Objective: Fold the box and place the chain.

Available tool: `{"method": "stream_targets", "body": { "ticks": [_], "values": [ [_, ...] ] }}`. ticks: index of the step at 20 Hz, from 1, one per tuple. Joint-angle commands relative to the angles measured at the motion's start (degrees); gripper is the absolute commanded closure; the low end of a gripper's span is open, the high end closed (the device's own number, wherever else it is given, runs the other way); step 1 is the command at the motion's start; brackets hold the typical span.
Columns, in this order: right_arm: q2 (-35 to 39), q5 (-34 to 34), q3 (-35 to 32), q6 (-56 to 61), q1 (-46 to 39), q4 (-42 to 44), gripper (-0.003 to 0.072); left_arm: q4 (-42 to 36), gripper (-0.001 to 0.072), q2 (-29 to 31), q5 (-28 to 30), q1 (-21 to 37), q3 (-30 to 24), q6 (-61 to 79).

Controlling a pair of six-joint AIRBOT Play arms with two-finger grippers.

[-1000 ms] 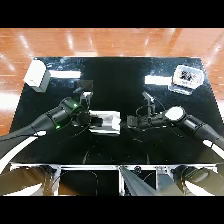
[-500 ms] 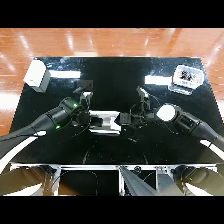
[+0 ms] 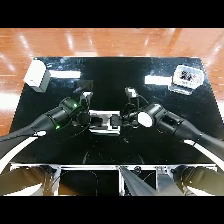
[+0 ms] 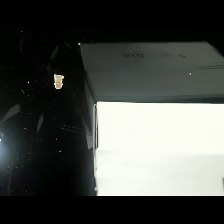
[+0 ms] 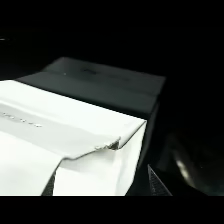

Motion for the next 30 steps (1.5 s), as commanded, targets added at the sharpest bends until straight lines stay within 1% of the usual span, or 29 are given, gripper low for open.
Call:
{"method": "stream_targets", "body": {
  "ticks": [1, 4, 9, 10, 13, 14, 16, 17, 18, 22, 23, 30],
  "values": [
    [-1.05, 3.50, 1.38, 11.23, 3.82, -12.15, -0.0033, 0.04, 0.0690, -0.04, -0.55, -0.02, -0.02, 0.02],
    [-1.07, 5.97, 1.44, 14.12, 5.55, -17.18, -0.0033, 0.04, 0.0690, -0.04, -0.50, -0.02, -0.02, 0.02],
    [-3.30, 5.09, 2.58, 15.02, 6.51, -17.22, -0.0032, 0.04, 0.0690, -0.04, -0.46, -0.02, -0.02, 0.02],
    [-3.93, 4.39, 3.26, 15.02, 6.69, -17.31, -0.0014, 0.04, 0.0690, -0.04, -0.44, -0.02, -0.02, 0.02],
    [-5.33, 3.69, 5.62, 14.99, 6.73, -17.42, -0.0005, 0.04, 0.0690, -0.04, -0.46, -0.02, -0.02, 0.02],
    [-5.75, 3.65, 6.05, 14.97, 6.73, -17.55, 0.0025, 0.04, 0.0690, -0.04, -0.46, -0.02, -0.02, 0.02],
    [-6.49, 3.85, 6.25, 14.97, 6.75, -17.46, 0.0028, 0.04, 0.0690, -0.04, -0.44, -0.02, -0.02, 0.02],
    [-6.88, 4.13, 6.29, 13.97, 6.80, -17.07, 0.0277, 0.04, 0.0690, -0.04, -0.46, -0.02, -0.02, 0.02],
    [-7.13, 3.69, 6.29, 11.30, 6.97, -16.11, 0.0436, 0.07, 0.0690, -0.04, -0.46, -0.02, -0.02, 0.02],
    [-7.91, 3.69, 6.29, 11.10, 7.32, -15.02, 0.0434, 0.07, 0.0690, -0.04, -0.48, -0.02, -0.02, 0.02],
    [-8.04, 4.15, 6.29, 11.10, 7.32, -14.99, 0.0405, 0.07, 0.0690, -0.04, -0.46, -0.02, -0.02, 0.02],
    [-8.59, 4.52, 6.29, 11.10, 7.32, -14.82, 0.0405, 0.04, 0.0690, -0.04, -0.48, -0.02, -0.02, 0.02]
  ]
}}
